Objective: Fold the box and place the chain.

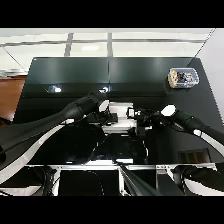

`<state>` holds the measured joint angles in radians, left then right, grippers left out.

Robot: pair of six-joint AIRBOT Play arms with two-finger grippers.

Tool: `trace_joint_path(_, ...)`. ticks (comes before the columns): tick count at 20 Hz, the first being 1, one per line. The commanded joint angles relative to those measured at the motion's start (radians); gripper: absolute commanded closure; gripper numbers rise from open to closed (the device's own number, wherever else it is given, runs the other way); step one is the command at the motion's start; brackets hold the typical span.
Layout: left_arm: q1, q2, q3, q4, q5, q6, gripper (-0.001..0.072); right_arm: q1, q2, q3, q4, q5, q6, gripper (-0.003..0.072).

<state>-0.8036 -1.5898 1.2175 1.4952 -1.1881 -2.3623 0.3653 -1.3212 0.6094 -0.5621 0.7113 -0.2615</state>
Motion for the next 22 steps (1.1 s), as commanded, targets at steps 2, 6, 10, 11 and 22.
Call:
trace_joint_path(2, 0.0, -0.003, 0.001, 0.011, 0.002, -0.001, 0.0492, 0.0, 0.0, 0.0, 0.0, 0.0, 0.0, 0.0463)
trace_joint_path(6, 0.0, -0.003, 0.001, 0.011, 0.003, 0.0, 0.0555, 0.0, 0.0, 0.0, 0.001, 0.0, 0.0, 0.0463)
trace_joint_path(10, 0.0, -0.004, 0.001, 0.014, -0.001, 0.002, 0.0688, 0.0, 0.0, 0.0, 0.004, -0.002, 0.0, 0.0154)
trace_joint_path(11, 0.0, -0.004, 0.001, 0.015, -0.004, 0.002, 0.0688, 0.0, 0.001, 0.0, 0.006, -0.003, 0.0, 0.0047)
trace_joint_path(22, 0.0, -0.004, 0.002, 0.014, -0.001, 0.024, 0.0686, -0.005, 0.128, 0.0, -0.18, 0.064, 0.022, 0.0069)
